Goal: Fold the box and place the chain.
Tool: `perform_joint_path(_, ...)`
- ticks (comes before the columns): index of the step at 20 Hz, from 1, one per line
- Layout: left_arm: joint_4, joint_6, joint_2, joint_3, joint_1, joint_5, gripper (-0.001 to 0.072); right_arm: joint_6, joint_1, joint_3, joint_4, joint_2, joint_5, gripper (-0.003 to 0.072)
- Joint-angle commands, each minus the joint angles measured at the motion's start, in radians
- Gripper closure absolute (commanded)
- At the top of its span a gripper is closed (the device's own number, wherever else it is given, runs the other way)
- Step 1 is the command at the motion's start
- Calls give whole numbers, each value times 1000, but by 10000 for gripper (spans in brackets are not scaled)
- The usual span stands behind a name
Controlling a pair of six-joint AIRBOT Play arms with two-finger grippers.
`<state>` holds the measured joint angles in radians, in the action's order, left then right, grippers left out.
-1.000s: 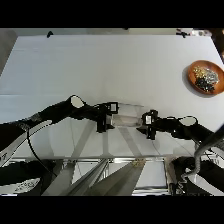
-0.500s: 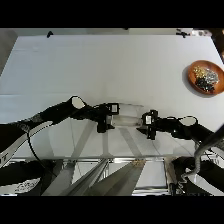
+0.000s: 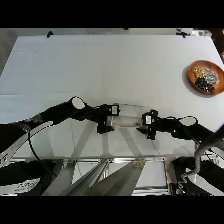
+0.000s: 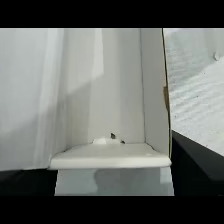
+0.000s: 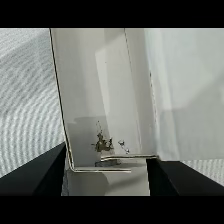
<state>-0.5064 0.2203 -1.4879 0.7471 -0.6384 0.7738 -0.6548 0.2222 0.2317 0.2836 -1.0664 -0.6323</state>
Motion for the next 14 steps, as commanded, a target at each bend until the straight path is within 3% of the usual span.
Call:
perform_joint_path(1, 2, 45, 1, 1, 1, -7, 5, 0, 0, 0, 0, 0, -1, 284)
perform_joint_path(3, 2, 44, 1, 1, 1, -7, 19, 0, 0, 0, 0, 0, -1, 284)
perform_joint_path(4, 2, 42, 1, 1, 1, -7, 105, 0, 0, 0, 0, 0, -1, 284)
perform_joint_path(8, 5, 42, 1, 1, 1, -7, 319, -1, 0, 0, 0, 0, -1, 284)
perform_joint_path(10, 5, 41, 1, 1, 1, -6, 368, 0, 0, 0, 0, 0, -1, 284)
perform_joint_path(14, 5, 41, 1, 1, -1, -6, 355, 0, 0, 0, 0, 0, -1, 284)
